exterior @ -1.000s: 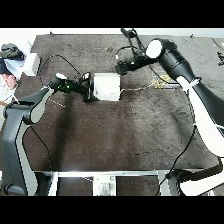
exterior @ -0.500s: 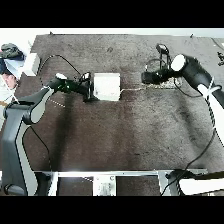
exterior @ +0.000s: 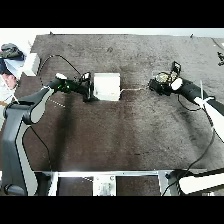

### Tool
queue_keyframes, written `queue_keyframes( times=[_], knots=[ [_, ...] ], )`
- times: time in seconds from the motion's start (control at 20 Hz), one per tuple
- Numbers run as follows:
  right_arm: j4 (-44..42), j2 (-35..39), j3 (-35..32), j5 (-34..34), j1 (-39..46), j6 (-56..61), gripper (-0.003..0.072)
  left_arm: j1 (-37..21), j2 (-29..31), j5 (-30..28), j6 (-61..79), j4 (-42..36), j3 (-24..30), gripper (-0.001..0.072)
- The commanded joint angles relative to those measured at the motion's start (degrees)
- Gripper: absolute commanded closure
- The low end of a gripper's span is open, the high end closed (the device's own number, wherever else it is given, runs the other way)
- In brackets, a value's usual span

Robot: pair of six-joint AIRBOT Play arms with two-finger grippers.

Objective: Fold the box and place the chain.

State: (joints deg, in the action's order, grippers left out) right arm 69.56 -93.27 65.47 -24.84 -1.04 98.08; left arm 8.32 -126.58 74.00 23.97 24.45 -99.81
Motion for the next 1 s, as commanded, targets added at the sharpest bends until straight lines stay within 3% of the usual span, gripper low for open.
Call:
queue_keyframes(
  times=[0.0, 0.15, 0.25, 0.45, 0.7, 0.95],
  knots=[
    [-3.85, -4.70, 2.64, 3.96, -0.61, 0.26, 0.0402, -0.02, -0.02, 0.02, 0.02, 0.00, -0.02, 0.0243],
    [-3.85, -5.79, 3.67, 7.02, -1.92, 0.31, 0.0417, -0.02, -0.02, 0.00, 0.02, 0.00, -0.02, 0.0243],
    [-3.89, -6.32, 3.63, 6.05, -1.60, 0.76, 0.0676, -0.02, -0.02, 0.00, 0.02, 0.00, -0.02, 0.0243],
    [-3.82, -0.94, 3.61, 4.52, -3.72, -1.68, 0.0677, -0.02, -0.02, 0.04, 0.02, 0.00, -0.02, 0.0243],
    [-3.85, 16.26, 3.61, -3.67, -10.27, -7.78, 0.0677, -0.02, -0.02, 0.07, 0.02, 0.00, -0.02, 0.0243],
    [-3.82, 26.49, 4.28, 1.51, -18.62, -8.35, 0.0677, -0.02, -0.02, 0.07, 0.02, 0.00, -0.02, 0.0243]
  ],
)
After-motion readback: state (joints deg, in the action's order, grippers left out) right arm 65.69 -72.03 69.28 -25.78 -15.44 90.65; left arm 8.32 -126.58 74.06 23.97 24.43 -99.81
